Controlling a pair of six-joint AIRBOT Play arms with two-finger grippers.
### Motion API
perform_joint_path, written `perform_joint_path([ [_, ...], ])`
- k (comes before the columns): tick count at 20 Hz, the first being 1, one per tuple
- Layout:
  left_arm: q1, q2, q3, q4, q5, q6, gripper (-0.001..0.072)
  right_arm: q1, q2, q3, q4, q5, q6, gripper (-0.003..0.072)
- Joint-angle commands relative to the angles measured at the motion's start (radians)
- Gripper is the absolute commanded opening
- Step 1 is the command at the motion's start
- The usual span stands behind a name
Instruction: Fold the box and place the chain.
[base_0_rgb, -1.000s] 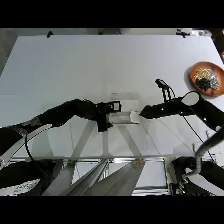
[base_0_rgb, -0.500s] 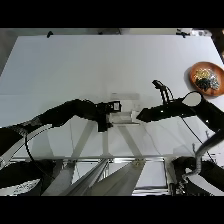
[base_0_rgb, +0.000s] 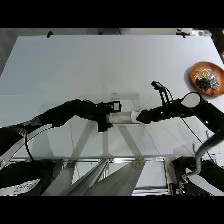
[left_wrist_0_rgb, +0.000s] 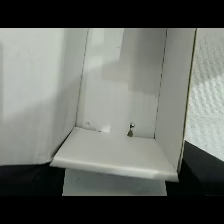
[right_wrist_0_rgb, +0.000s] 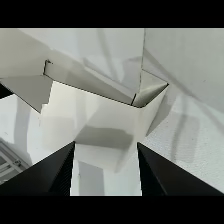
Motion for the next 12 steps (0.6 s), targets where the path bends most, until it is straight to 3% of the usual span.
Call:
perform_joint_path([
  [1, 0.001, 0.0, 0.001, 0.001, 0.001, 0.001, 0.0274, 0.051, 0.001, 0.009, -0.061, -0.034, 0.075, 0.0449],
  [7, 0.001, 0.0, 0.001, 0.001, 0.001, 0.001, 0.0274, 0.157, -0.002, 0.105, -0.271, -0.048, 0.312, 0.0449],
  [12, 0.001, 0.0, 0.001, 0.001, 0.001, 0.001, 0.0274, 0.237, -0.024, 0.11, -0.331, -0.077, 0.489, 0.0447],
])
